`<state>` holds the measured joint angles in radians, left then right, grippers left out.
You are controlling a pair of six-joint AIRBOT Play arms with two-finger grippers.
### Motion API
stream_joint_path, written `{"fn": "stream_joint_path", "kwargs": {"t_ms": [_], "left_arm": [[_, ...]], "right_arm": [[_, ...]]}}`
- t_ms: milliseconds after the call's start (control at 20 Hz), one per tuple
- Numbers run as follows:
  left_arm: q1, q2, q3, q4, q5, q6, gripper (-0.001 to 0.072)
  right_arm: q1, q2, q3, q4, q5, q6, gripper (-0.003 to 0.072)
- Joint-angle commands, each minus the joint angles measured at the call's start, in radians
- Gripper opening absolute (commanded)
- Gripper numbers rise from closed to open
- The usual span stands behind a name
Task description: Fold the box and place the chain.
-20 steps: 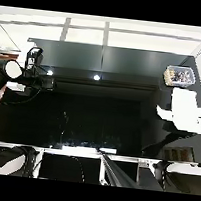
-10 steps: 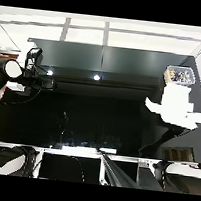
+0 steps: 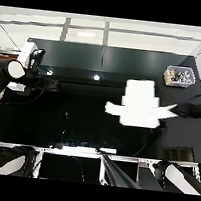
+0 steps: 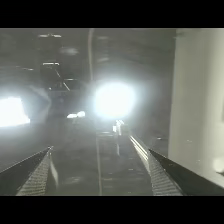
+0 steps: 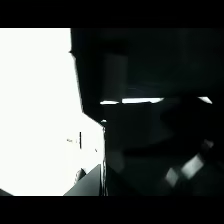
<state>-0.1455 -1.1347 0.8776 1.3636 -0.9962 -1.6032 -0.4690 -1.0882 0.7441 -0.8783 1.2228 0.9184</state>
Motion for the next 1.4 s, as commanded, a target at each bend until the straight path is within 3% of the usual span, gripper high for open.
{"fn": "stream_joint_path", "kwargs": {"t_ms": [0,100,200,350,550,700,800,950,1050,1200,1350], "left_arm": [[-0.061,-0.037,0.0,-0.249,0.086,0.198,0.0709],[-0.082,-0.069,0.001,-0.486,0.162,0.325,0.0709],[-0.07,-0.094,0.001,-0.567,0.156,0.345,0.0709],[-0.064,-0.13,0.0,-0.607,0.086,0.402,0.0709],[-0.066,-0.277,0.001,-0.817,0.059,0.497,0.0709],[-0.075,-0.407,0.002,-0.968,-0.09,0.653,0.0709],[-0.083,-0.462,0.012,-0.989,-0.18,0.742,0.0708],[-0.089,-0.484,0.042,-0.986,-0.22,0.885,0.0703],[-0.089,-0.505,0.083,-0.963,-0.298,0.911,0.0693],[-0.089,-0.568,0.173,-0.851,-0.47,0.919,0.0595],[-0.101,-0.599,0.197,-0.818,-0.48,0.903,0.0495]], "right_arm": [[0.259,0.082,-0.143,0.298,-0.179,-0.036,0.002],[0.435,0.083,-0.147,0.292,-0.325,-0.009,0.002],[0.534,0.085,-0.147,0.235,-0.401,0.013,0.002],[0.613,0.085,-0.148,0.159,-0.417,0.017,0.002],[0.676,0.085,-0.148,0.145,-0.469,0.029,0.0019],[0.678,0.085,-0.148,0.144,-0.458,0.032,0.002],[0.678,0.085,-0.148,0.144,-0.456,0.032,0.002],[0.678,0.085,-0.148,0.145,-0.431,0.037,0.002],[0.678,0.085,-0.148,0.14,-0.391,0.051,0.002],[0.677,0.085,-0.148,0.105,-0.391,0.051,0.002],[0.677,0.085,-0.148,0.099,-0.389,0.06,0.0021]]}}
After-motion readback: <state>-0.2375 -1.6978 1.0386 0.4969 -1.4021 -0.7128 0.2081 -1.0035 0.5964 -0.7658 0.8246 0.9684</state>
